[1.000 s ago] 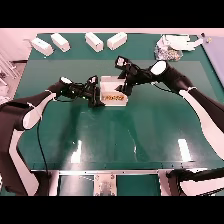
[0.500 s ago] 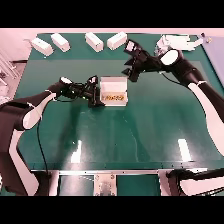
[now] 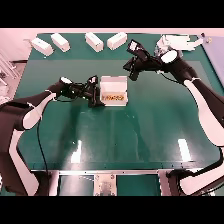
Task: Fold the box and place the chain.
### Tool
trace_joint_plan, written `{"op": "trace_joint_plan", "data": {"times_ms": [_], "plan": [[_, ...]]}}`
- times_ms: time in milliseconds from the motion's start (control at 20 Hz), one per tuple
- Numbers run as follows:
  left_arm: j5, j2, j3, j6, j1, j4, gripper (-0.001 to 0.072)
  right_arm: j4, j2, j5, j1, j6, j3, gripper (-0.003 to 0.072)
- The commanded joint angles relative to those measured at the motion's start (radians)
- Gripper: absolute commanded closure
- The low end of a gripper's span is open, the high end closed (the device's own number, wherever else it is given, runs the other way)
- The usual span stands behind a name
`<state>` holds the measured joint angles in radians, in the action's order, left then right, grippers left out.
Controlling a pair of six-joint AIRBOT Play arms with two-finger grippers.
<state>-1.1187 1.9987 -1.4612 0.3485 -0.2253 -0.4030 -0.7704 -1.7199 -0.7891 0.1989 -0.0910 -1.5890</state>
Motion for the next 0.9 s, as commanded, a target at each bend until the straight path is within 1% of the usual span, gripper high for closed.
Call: {"op": "trace_joint_plan", "data": {"times_ms": [0, 250, 550, 750, 800, 850], "plan": [[0.000, 0.000, 0.000, 0.000, 0.000, 0.000, 0.0341, 0.012, -0.064, -0.028, 0.000, 0.029, -0.035, 0.0649], [0.000, 0.000, 0.000, 0.000, 0.000, 0.000, 0.0341, 0.010, -0.074, -0.246, -0.002, 0.051, -0.075, 0.0648], [0.000, 0.000, 0.000, 0.000, 0.000, 0.000, 0.0341, -0.003, -0.073, -0.418, 0.005, 0.051, -0.087, 0.0646], [0.000, 0.000, 0.000, 0.000, 0.000, 0.000, 0.0341, -0.002, -0.073, -0.575, 0.011, 0.045, -0.119, 0.0532], [0.000, 0.000, 0.000, 0.000, 0.000, 0.000, 0.0341, -0.004, -0.073, -0.609, 0.017, 0.032, -0.124, 0.0520], [0.000, 0.000, 0.000, 0.000, 0.001, 0.000, 0.0341, -0.003, -0.073, -0.635, 0.021, 0.019, -0.125, 0.0478]]}}
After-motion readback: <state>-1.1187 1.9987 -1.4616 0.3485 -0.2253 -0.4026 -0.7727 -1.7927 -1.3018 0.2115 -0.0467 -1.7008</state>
